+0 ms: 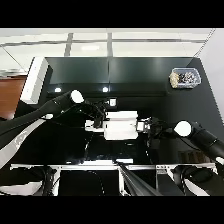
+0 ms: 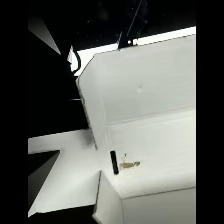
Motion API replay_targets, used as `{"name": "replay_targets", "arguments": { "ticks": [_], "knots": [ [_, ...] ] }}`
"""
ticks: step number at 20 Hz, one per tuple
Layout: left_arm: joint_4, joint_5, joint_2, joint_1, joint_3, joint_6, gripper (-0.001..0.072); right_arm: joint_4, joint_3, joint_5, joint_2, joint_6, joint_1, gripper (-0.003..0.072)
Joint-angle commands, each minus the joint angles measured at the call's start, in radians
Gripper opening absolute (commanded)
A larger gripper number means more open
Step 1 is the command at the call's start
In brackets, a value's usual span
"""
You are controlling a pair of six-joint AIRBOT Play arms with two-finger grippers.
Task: Fold the box and place the chain.
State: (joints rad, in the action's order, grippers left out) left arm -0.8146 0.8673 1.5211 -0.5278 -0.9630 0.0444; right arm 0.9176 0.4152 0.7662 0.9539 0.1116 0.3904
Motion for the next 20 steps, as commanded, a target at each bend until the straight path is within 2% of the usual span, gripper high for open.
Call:
{"name": "replay_targets", "arguments": {
  "ticks": [1,3,4,11,14,18,20],
  "knots": [
    [-0.004,0.002,0.000,-0.001,0.000,-0.001,0.0028,-0.093,-0.003,-0.085,0.045,-0.051,0.058,0.0673],
    [-0.004,0.006,0.000,-0.001,0.000,-0.001,0.0029,-0.140,-0.002,-0.172,0.044,-0.051,0.071,0.0674],
    [-0.004,0.006,0.000,-0.001,0.000,-0.001,0.0029,-0.149,0.005,-0.175,0.044,-0.051,0.071,0.0673],
    [-0.004,0.008,0.000,-0.001,0.000,0.000,0.0029,-0.138,0.108,-0.165,0.044,-0.075,0.009,0.0673],
    [-0.004,0.008,0.000,-0.001,0.000,-0.001,0.0029,-0.212,0.116,-0.161,0.045,-0.148,-0.029,0.0673],
    [-0.004,0.008,0.000,-0.001,0.000,0.000,0.0028,-0.222,0.116,-0.157,0.065,-0.167,-0.062,0.0673],
    [-0.004,0.008,0.000,-0.001,0.000,-0.001,0.0029,-0.330,0.116,-0.091,0.096,-0.300,-0.062,0.0673]
  ]
}}
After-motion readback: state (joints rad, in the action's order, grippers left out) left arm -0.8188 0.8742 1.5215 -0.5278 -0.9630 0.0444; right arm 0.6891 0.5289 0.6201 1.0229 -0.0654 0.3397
